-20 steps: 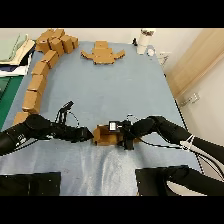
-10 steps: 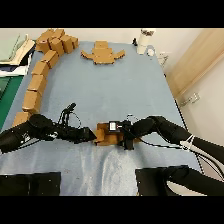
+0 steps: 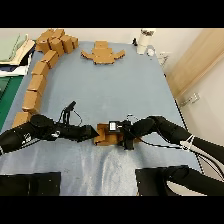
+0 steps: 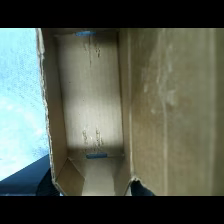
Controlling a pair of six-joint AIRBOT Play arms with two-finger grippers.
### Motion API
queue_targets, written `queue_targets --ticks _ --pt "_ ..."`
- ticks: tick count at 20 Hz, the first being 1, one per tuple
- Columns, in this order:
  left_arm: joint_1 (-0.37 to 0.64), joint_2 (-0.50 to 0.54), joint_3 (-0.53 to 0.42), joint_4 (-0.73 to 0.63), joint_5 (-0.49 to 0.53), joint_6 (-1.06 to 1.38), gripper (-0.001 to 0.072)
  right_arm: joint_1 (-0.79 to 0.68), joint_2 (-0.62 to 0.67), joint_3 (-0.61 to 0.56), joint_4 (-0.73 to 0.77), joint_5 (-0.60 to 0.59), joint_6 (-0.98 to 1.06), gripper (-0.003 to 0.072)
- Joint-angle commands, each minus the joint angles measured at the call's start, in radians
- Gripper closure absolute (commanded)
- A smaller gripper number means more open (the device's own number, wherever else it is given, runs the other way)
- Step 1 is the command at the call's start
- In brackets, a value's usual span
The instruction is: Fold the box.
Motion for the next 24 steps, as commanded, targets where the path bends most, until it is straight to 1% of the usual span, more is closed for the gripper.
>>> queue_targets --ticks 1,3,5,6,7,9,11,14,16,18,21,24 --pt "-0.093 -0.001 0.021 0.187 0.101 -0.203 0.0286 0.000 0.000 0.001 0.000 0.000 0.000 0.0187" --pt "-0.175 -0.001 0.062 0.356 0.147 -0.380 0.0286 0.000 0.000 0.000 0.000 0.000 0.000 0.0187" --pt "-0.236 -0.002 0.111 0.582 0.160 -0.615 0.0287 0.000 0.000 0.001 0.000 0.000 0.000 0.0187" --pt "-0.257 -0.003 0.136 0.707 0.146 -0.745 0.0287 0.000 0.000 0.001 0.000 0.000 0.000 0.0187" --pt "-0.278 -0.008 0.162 0.802 0.126 -0.846 0.0286 0.000 0.000 0.001 0.000 0.000 0.000 0.0187" --pt "-0.325 -0.024 0.224 0.959 0.069 -0.993 0.0286 0.000 0.000 0.001 0.000 0.000 0.000 0.0187" --pt "-0.374 -0.065 0.307 1.091 -0.021 -1.111 0.0286 0.000 0.000 0.000 0.000 0.000 0.000 0.0187" --pt "-0.430 -0.135 0.407 1.146 -0.075 -1.170 0.0286 0.000 0.000 0.000 0.000 0.000 0.000 0.0187" --pt "-0.439 -0.187 0.455 1.161 -0.150 -1.202 0.0286 0.000 0.000 0.001 0.000 0.000 0.000 0.0187" --pt "-0.448 -0.234 0.497 1.166 -0.198 -1.206 0.0286 0.000 0.000 0.000 0.000 0.000 0.000 0.0187" --pt "-0.472 -0.286 0.550 1.217 -0.231 -1.252 0.0287 0.000 0.000 0.001 0.000 0.000 0.000 0.0187" --pt "-0.493 -0.332 0.590 1.258 -0.284 -1.302 0.0287 0.000 0.000 0.001 0.000 0.000 0.000 0.0187"
